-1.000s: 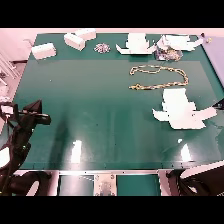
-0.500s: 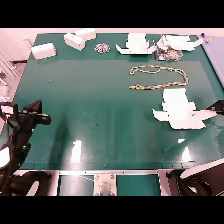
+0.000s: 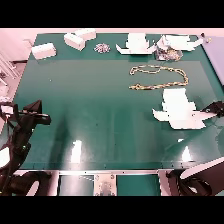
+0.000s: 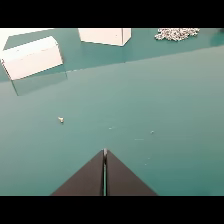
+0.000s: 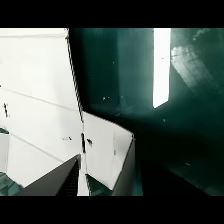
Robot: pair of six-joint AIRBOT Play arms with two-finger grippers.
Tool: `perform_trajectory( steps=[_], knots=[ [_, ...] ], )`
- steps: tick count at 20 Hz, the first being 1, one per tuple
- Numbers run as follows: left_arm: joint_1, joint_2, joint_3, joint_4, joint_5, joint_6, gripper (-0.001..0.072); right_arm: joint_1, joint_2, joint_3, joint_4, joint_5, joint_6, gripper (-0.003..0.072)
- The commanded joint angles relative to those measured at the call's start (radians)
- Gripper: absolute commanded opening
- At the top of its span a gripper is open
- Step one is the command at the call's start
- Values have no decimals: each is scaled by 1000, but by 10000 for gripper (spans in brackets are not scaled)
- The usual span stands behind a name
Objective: Fold the box and place the chain.
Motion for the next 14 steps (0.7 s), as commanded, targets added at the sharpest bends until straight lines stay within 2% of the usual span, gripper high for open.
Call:
perform_trajectory(
  steps=[1, 3, 4, 5, 6, 11, 14],
  knots=[
    [0, 1, 1, 0, 0, 0, 19, 21, -2, -62, -9, 2, -5, 427],
    [0, 1, 1, 0, 0, 0, 20, 23, -2, -113, -25, 2, -5, 343],
    [0, 1, 1, 0, 0, 0, 20, 23, -2, -140, -26, 2, -23, 238],
    [0, 1, 1, 0, 0, 0, 19, 24, -2, -156, -26, 2, -64, 91],
    [0, 1, 1, 0, 0, 0, 20, 24, -2, -164, -23, 3, -76, 3],
    [0, 1, 1, 0, 0, 0, 20, 53, 48, -208, 153, 4, -76, 2],
    [0, 1, 1, 0, 0, 0, 19, 129, 142, -327, 174, 3, -76, 0]
  ],
)
